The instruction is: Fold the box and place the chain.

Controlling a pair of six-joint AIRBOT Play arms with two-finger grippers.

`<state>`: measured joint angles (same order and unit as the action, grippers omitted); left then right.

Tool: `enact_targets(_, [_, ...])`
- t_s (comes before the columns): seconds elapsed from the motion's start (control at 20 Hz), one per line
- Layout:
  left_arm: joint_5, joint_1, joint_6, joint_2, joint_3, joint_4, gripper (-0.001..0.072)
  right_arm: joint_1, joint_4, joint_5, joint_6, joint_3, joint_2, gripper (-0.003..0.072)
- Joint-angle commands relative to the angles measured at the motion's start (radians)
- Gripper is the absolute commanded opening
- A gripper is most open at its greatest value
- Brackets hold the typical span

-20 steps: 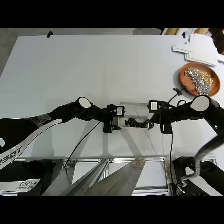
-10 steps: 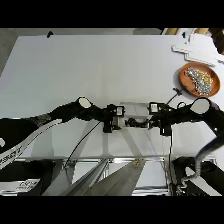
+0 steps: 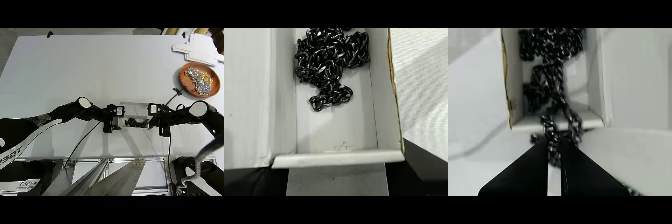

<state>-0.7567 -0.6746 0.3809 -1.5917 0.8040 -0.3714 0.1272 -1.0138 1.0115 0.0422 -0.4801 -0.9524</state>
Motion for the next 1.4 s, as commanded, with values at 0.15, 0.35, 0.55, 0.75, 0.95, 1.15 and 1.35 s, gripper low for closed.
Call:
enact_targets(0.15, [0.000, 0.000, 0.000, 0.000, 0.000, 0.000, 0.0251, 0.001, -0.127, 0.148, 0.143, -0.090, 0.117, 0.0021])
enact_targets(0.35, [0.000, 0.000, 0.000, 0.000, 0.000, 0.000, 0.0251, 0.032, 0.175, 0.227, 0.142, -0.180, 0.131, 0.0021])
enact_targets(0.55, [0.000, 0.000, 0.000, 0.000, 0.000, 0.000, 0.0251, 0.157, 0.382, 0.133, 0.145, -0.180, 0.113, 0.0021])
enact_targets(0.75, [0.000, 0.000, 0.000, 0.000, 0.000, 0.000, 0.0251, 0.271, 0.399, -0.049, 0.203, -0.180, 0.024, 0.0022])
enact_targets(0.95, [0.000, 0.000, 0.000, 0.000, 0.000, 0.000, 0.0251, 0.303, 0.341, -0.096, 0.235, -0.180, -0.085, 0.0027])
enact_targets(1.15, [0.000, 0.000, 0.000, 0.000, 0.000, 0.000, 0.0251, 0.286, 0.228, -0.071, 0.280, -0.180, -0.084, 0.0242])
enact_targets(1.35, [0.000, 0.000, 0.000, 0.000, 0.000, 0.000, 0.0251, 0.120, 0.183, 0.070, 0.279, -0.180, 0.024, 0.0170])
